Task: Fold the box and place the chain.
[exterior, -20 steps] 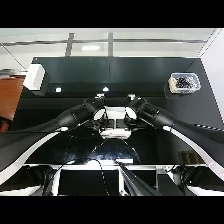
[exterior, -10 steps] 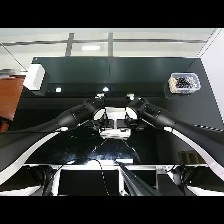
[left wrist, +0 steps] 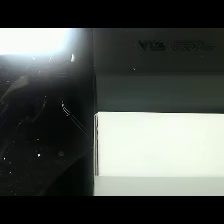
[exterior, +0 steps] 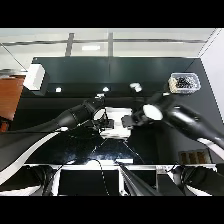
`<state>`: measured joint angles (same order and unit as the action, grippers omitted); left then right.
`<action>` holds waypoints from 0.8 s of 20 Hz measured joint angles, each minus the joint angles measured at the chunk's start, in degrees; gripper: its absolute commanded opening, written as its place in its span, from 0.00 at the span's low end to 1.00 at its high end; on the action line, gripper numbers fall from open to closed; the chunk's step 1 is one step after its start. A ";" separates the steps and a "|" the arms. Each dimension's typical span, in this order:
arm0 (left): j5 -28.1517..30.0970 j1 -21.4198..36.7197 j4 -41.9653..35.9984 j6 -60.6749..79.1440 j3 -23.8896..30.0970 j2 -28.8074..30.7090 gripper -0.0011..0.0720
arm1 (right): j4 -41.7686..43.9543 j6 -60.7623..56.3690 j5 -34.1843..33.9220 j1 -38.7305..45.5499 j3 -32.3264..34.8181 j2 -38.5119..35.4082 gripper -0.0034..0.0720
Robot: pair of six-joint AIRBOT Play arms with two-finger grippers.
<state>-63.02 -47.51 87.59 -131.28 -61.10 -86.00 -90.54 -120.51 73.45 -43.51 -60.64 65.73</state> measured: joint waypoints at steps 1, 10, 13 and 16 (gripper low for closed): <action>0.00 0.00 0.00 0.00 0.00 0.00 0.05 | -1.62 0.37 0.26 0.96 0.00 -2.27 0.78; 0.00 0.00 -0.07 -0.02 0.00 0.00 0.05 | -20.50 4.87 -10.25 26.29 -0.04 -7.93 0.98; 0.15 0.00 -0.07 -0.04 0.00 0.00 0.05 | -17.94 7.06 -19.39 38.29 -1.81 -2.58 0.97; 0.98 0.00 -0.11 -0.04 0.00 0.00 0.05 | -12.04 10.43 -23.93 46.84 -7.91 7.02 0.97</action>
